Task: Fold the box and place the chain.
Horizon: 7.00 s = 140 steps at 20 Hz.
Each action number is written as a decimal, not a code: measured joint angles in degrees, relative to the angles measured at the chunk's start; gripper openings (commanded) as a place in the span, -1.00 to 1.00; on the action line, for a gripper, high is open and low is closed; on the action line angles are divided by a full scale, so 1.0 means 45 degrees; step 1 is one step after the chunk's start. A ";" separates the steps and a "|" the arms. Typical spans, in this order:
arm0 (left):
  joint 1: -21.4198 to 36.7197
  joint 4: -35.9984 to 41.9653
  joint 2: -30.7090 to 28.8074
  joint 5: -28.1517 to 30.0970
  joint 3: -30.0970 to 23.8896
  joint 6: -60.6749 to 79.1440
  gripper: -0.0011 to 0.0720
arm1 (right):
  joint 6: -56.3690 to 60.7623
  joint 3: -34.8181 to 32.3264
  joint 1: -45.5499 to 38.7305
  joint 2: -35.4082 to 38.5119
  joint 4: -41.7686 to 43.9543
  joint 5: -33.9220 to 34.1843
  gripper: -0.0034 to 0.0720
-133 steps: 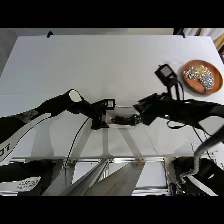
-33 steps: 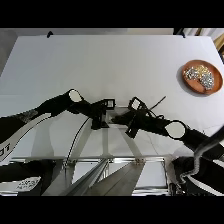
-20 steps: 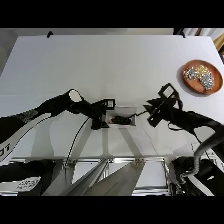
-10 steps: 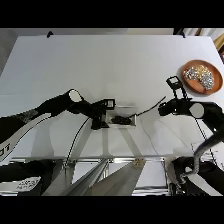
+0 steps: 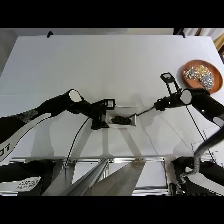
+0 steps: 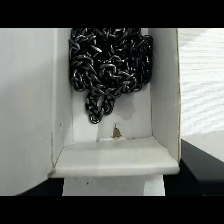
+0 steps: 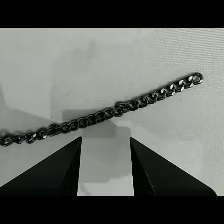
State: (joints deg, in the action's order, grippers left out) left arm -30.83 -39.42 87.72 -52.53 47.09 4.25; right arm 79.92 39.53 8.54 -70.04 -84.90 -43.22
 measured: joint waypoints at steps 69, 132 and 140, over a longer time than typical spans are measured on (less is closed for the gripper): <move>0.0000 0.0000 0.0000 0.0000 0.0000 0.0000 -0.12 | -0.6305 0.0073 0.5158 0.2302 0.8952 0.0044 -0.81; 0.0000 -0.0005 0.0000 0.0000 0.0000 0.0000 -0.12 | -0.9734 0.1282 0.6411 0.1749 0.4303 -0.1025 -0.12; 0.0000 0.0000 0.0000 0.0000 0.0000 0.0000 -0.12 | -1.0108 0.1263 0.6771 0.1729 0.4580 -0.0525 -0.14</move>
State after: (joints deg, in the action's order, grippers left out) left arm -30.83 -39.42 87.72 -52.53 47.09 4.25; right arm 34.44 45.21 39.00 -62.26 -64.29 -45.58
